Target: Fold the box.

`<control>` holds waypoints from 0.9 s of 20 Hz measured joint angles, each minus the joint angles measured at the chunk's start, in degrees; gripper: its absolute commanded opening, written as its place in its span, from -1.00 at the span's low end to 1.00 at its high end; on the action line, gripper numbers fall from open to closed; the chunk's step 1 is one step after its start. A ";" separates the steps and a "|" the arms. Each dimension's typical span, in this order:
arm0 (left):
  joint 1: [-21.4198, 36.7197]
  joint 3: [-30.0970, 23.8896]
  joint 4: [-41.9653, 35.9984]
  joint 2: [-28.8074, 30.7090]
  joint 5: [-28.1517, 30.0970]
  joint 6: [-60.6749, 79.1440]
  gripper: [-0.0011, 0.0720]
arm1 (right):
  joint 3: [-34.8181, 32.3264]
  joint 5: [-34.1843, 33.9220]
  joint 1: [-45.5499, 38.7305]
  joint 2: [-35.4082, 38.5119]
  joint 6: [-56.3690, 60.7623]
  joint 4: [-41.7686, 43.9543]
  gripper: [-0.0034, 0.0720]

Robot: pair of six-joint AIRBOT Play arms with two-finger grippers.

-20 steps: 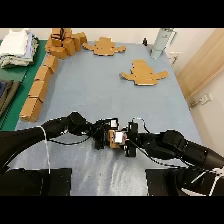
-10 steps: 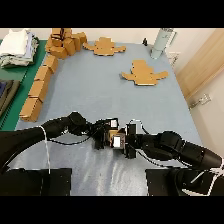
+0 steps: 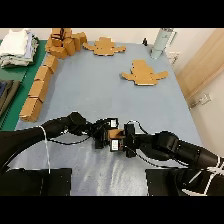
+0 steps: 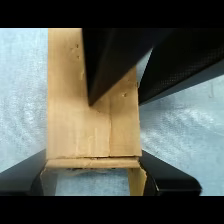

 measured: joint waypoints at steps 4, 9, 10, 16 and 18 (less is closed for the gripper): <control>0.02 0.00 0.04 0.00 -0.09 0.07 0.37 | -0.02 -0.02 0.42 -0.11 0.00 -0.76 -0.53; -0.02 0.00 0.02 0.00 -0.24 0.07 0.37 | -0.07 -0.15 0.55 0.55 0.00 -0.90 -0.53; -0.02 0.00 0.04 0.00 -0.24 0.09 0.37 | -0.07 -0.24 0.55 0.90 0.00 -0.92 -0.53; 0.02 0.00 0.04 0.00 -0.28 0.04 0.37 | -0.09 -0.37 0.57 3.34 -0.02 -0.76 -0.46; -0.02 0.00 0.07 0.00 -0.28 0.07 0.37 | -0.09 -0.28 0.57 3.80 -0.02 -0.57 -0.46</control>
